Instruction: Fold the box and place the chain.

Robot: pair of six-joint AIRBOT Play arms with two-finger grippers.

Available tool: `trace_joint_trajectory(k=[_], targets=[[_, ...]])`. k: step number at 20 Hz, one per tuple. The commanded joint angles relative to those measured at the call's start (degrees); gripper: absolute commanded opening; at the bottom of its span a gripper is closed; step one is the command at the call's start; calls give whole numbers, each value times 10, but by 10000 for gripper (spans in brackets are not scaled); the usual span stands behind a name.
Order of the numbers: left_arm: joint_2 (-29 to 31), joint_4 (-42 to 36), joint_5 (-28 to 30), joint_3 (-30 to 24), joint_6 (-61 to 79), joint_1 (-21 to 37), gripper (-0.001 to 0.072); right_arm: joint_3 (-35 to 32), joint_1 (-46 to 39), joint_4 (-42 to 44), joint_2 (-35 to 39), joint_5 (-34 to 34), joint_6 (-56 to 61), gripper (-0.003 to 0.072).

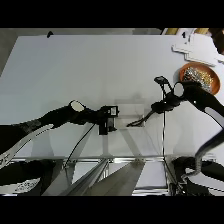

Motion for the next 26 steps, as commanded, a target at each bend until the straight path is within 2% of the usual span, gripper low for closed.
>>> trace_joint_trajectory(k=[1,5,7,8,9,10,21,22,23,24,25,26], targets=[[0,0,0,0,0,0,141,0,0,-2,-8,-17,3,242],[0,0,0,0,0,0,141,0,0,-2,-8,-31,3,239],[0,0,0,0,0,0,141,0,0,-2,-8,-35,3,156],[0,0,0,0,0,0,141,0,0,-2,-8,-35,3,145],[0,0,0,0,0,0,141,0,0,-2,-8,-35,0,50],[0,0,0,0,0,0,141,0,0,-2,-8,-35,0,22],[0,0,0,0,0,0,141,0,0,-2,41,-15,-3,21],[0,0,0,0,0,0,141,0,-1,-3,42,-19,-3,22],[0,0,0,0,0,0,141,0,-1,-7,40,-20,-3,54],[0,0,0,0,0,0,141,0,-1,-9,35,-27,-1,186],[0,0,0,0,0,0,141,0,-1,-9,30,-31,7,263],[0,0,0,0,0,0,141,0,-1,-9,25,-34,12,266]])
